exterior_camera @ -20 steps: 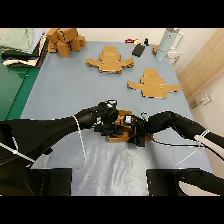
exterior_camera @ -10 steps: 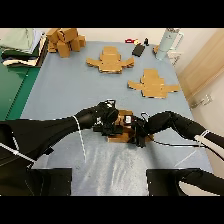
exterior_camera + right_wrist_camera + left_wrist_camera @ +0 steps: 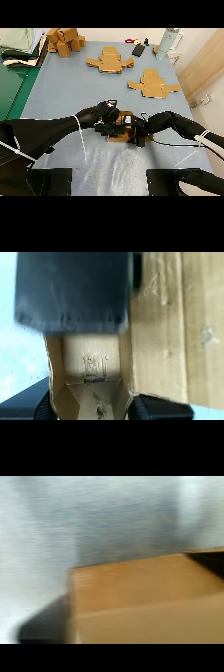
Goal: Fold the box.
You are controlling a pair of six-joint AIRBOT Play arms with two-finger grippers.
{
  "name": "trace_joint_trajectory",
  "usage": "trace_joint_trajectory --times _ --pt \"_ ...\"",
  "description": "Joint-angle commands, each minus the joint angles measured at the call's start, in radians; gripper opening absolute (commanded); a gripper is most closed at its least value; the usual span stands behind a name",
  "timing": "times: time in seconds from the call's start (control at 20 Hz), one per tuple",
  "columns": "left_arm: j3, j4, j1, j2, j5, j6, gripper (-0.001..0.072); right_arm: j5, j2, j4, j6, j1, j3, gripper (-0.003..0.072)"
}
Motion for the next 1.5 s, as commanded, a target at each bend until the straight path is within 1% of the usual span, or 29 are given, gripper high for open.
trace_joint_trajectory --times 0.0,0.25,0.45,0.5,0.55,0.6,0.8,1.0,1.1,1.35,1.45 --pt "0.006 -0.003 -0.002 0.001 0.002 0.016 0.0016 0.0 0.0 0.001 0.0 0.0 0.001 0.0503" --pt "0.006 0.002 -0.002 0.001 -0.001 0.014 0.0017 0.0 0.0 0.0 0.0 0.0 0.001 0.0503" --pt "0.023 0.004 -0.002 0.001 -0.052 0.014 0.0019 0.0 0.0 0.0 0.0 0.0 0.001 0.0503" --pt "0.029 0.007 -0.002 0.001 -0.061 0.014 0.0121 0.0 0.0 0.0 0.0 0.0 0.001 0.0502" --pt "0.032 0.008 -0.002 0.001 -0.059 0.014 0.0293 0.0 0.0 0.001 0.0 0.0 0.001 0.0503" --pt "0.032 0.009 -0.002 0.001 -0.058 0.014 0.0321 -0.001 0.0 0.0 0.0 0.0 0.001 0.0503" --pt "0.032 0.012 -0.002 0.001 -0.053 0.014 0.0322 0.0 0.0 0.001 0.0 0.0 0.001 0.0503" --pt "0.033 0.056 -0.002 0.001 -0.05 0.002 0.0323 0.0 0.0 0.0 0.0 0.0 0.001 0.0503" --pt "0.033 0.056 -0.002 0.001 -0.046 0.002 0.0322 0.0 0.0 0.0 0.0 0.0 0.001 0.0503" --pt "0.033 0.052 -0.002 0.001 0.009 0.003 0.0322 0.0 0.0 0.0 0.0 0.0 0.001 0.0503" --pt "0.035 0.051 -0.002 0.001 -0.009 0.005 0.0322 0.0 0.0 0.0 0.0 0.0 0.0 0.0502"
